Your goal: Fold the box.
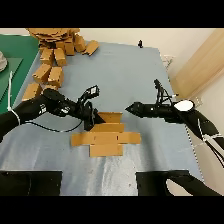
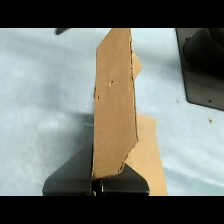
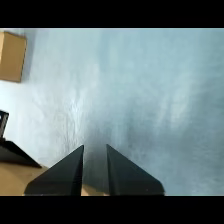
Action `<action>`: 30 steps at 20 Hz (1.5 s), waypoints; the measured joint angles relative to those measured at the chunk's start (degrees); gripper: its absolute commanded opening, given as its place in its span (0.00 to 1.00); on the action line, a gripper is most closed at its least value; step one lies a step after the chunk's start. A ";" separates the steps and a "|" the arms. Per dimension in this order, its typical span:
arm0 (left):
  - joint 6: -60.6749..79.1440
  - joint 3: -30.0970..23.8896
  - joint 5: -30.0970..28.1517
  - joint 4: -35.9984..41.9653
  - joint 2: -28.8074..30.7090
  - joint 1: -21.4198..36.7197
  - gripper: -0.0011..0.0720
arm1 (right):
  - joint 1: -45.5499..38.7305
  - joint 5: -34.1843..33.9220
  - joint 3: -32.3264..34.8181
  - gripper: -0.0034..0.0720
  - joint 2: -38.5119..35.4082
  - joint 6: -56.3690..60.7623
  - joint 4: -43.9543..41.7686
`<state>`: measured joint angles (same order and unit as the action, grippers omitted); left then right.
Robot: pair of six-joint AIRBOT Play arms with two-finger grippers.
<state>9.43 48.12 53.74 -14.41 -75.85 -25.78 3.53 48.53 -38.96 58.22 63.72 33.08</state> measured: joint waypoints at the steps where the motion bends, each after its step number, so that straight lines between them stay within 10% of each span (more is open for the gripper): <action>1: 2.78 -0.09 -0.96 2.21 0.02 -0.63 0.03 | -0.17 -0.46 -0.39 0.30 0.00 0.04 0.04; 5: 13.51 -0.87 -3.26 11.34 -1.11 -1.70 0.03 | -0.63 -2.86 -1.14 0.07 0.00 0.31 0.22; 30: 20.65 -5.27 -9.35 7.87 0.55 -6.23 0.03 | 4.33 -7.21 0.15 0.05 3.61 0.31 3.19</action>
